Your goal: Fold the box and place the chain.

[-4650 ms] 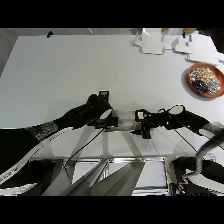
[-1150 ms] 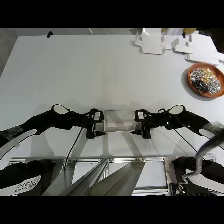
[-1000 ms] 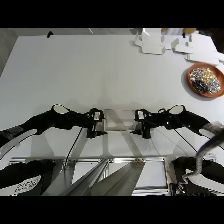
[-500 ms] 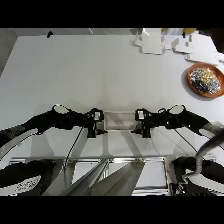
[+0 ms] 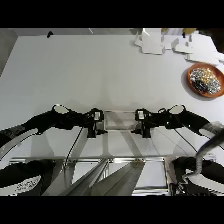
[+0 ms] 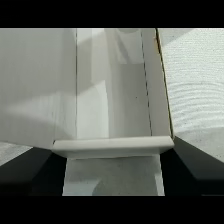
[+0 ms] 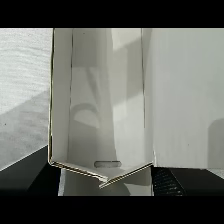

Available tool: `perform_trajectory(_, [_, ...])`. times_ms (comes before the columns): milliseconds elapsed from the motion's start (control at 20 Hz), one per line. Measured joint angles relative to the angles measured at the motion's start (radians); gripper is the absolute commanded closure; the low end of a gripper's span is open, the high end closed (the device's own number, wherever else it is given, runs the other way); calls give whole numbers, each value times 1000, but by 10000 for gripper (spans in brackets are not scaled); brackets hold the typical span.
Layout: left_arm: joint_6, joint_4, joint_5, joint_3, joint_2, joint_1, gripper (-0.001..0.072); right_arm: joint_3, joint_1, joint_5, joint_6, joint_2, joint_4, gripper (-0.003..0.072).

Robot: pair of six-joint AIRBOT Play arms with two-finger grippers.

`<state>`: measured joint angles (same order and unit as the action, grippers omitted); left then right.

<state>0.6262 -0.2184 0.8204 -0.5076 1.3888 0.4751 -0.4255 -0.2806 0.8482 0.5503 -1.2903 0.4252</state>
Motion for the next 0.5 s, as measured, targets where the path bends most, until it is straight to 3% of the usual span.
perform_trajectory(500, [-2, -3, 3, 0, 0, 0, 453, 0, 0, 7, 1, 0, -1, 388])
